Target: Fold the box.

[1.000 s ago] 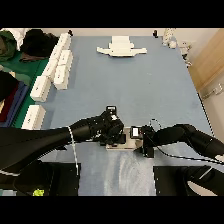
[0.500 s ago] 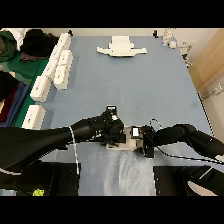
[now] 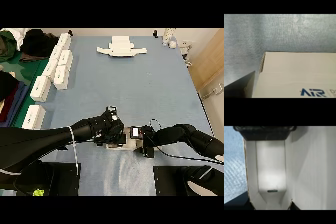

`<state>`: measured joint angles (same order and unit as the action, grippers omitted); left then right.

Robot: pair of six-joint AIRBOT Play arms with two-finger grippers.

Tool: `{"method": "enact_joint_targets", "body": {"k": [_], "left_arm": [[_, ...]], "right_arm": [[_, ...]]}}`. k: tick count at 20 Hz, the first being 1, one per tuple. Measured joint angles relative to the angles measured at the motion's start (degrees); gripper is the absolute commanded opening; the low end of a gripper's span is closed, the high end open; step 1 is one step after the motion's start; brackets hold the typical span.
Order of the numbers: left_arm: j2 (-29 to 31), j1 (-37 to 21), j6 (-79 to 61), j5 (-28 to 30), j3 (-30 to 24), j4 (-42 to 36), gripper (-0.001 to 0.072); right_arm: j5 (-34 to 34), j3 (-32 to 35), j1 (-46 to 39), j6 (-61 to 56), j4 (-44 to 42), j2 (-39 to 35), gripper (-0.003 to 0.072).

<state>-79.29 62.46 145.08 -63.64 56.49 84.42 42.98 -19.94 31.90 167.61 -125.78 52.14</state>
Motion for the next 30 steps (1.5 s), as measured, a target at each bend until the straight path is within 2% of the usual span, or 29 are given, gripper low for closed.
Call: {"method": "enact_joint_targets", "body": {"k": [4,10,11,12,17,21,24,26,27,29,30], "left_arm": [[1.55,0.00,-0.68,-3.41,1.01,-0.07,0.0584],[10.75,0.00,-3.06,-10.19,3.91,1.86,0.0581],[12.26,0.00,-3.21,-10.91,4.09,1.99,0.0425],[13.62,0.00,-3.28,-11.13,4.22,2.08,0.0027],[16.96,0.00,-8.79,-11.43,4.57,3.82,0.0016],[18.29,-1.60,-20.26,-11.87,4.09,4.98,0.0014],[21.92,-8.79,-35.60,-10.12,0.02,-0.55,0.0015],[25.22,-15.19,-51.69,-8.61,-4.26,-5.60,0.0017],[26.82,-18.23,-61.13,-8.09,-6.56,-8.44,0.0032],[29.59,-24.37,-82.25,-6.78,-11.74,-14.93,0.0649],[30.51,-27.08,-92.04,-5.14,-14.38,-17.99,0.0661]], "right_arm": [[0.00,0.00,0.00,0.02,0.00,0.00,0.0507],[0.00,0.00,0.00,0.00,0.00,0.02,0.0507],[0.00,0.00,0.00,0.00,0.00,0.02,0.0507],[0.00,0.00,0.00,0.00,0.00,0.02,0.0507],[0.00,0.00,0.00,0.00,0.00,0.00,0.0507],[0.00,0.00,0.00,0.00,0.00,0.00,0.0507],[0.00,0.00,0.00,0.00,0.00,0.00,0.0507],[0.00,0.00,0.00,0.00,0.00,0.02,0.0507],[0.00,0.00,0.00,0.00,-0.02,0.02,0.0507],[0.00,0.00,0.00,0.00,0.00,0.02,0.0507],[0.00,0.00,0.00,0.00,0.00,0.02,0.0507]]}}
